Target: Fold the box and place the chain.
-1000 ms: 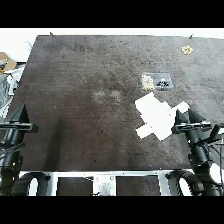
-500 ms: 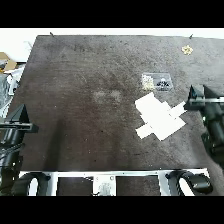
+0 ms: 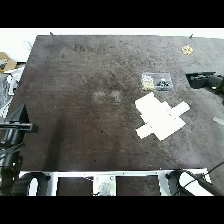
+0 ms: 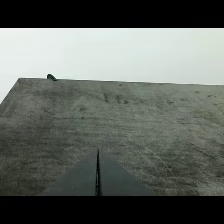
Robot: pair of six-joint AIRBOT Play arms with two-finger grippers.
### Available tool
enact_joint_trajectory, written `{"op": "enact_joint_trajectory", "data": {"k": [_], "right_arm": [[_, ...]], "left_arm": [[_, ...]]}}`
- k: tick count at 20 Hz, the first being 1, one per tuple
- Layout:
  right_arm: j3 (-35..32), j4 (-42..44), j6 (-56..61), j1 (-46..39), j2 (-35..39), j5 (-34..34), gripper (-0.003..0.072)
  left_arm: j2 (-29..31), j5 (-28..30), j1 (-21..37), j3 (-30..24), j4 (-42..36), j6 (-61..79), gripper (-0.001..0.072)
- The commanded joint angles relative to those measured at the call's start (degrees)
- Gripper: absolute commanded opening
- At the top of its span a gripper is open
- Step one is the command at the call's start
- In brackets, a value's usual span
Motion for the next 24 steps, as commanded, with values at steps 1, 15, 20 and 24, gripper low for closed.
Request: {"op": "enact_joint_trajectory", "data": {"k": [1, 15, 20, 24], "right_arm": [[15.4, -24.3, 12.7, -8.9, -13.5, 25.1, 0.0452], [41.8, -33.7, 7.5, -6.4, -46.6, 39.9, 0.0433], [38.7, -29.0, 3.5, -7.0, -51.1, 46.2, 0.0433], [38.0, -25.9, 1.9, -5.3, -51.5, 51.1, 0.0312]], "left_arm": [[0.0, 0.0, 0.0, 0.0, 0.0, 0.0, 0.0013], [0.0, 0.0, 0.0, 0.0, 0.0, 0.0, 0.0013], [0.0, 0.0, 0.0, 0.0, 0.0, 0.0, 0.0013], [0.0, 0.0, 0.0, 0.0, 0.0, 0.0, 0.0013]]}}
